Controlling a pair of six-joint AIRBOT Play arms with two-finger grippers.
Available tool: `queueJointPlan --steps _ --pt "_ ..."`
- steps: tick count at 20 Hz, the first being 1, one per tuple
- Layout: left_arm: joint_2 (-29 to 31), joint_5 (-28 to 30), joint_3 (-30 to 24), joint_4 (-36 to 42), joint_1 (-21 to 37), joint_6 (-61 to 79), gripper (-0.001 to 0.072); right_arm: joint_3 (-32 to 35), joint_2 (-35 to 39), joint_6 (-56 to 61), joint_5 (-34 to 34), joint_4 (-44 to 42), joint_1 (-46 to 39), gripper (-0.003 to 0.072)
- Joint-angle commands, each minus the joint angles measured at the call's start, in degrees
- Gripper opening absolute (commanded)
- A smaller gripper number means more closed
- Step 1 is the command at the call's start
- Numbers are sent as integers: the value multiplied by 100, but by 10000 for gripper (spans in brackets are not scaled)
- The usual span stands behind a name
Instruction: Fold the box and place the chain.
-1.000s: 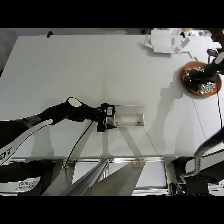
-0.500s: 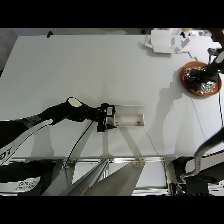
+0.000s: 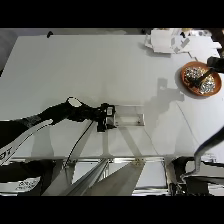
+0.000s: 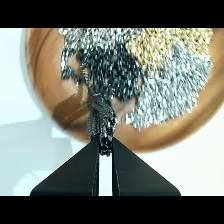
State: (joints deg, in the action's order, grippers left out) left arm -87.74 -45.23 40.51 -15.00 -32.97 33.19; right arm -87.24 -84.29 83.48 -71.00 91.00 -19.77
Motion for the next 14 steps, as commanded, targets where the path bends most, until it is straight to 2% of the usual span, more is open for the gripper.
queueJointPlan --steps 1,5,9,14 --pt "4 0 2 -2 2 0 108 -7 334 -107 -494 -389 0 20" --pt "4 0 2 -2 2 0 108 11 334 -566 -1445 -1746 7 19" --pt "4 0 2 0 2 0 108 138 514 -726 -1685 -1893 184 19" --pt "4 0 2 0 2 0 108 988 1060 -901 -1932 -2310 730 19"
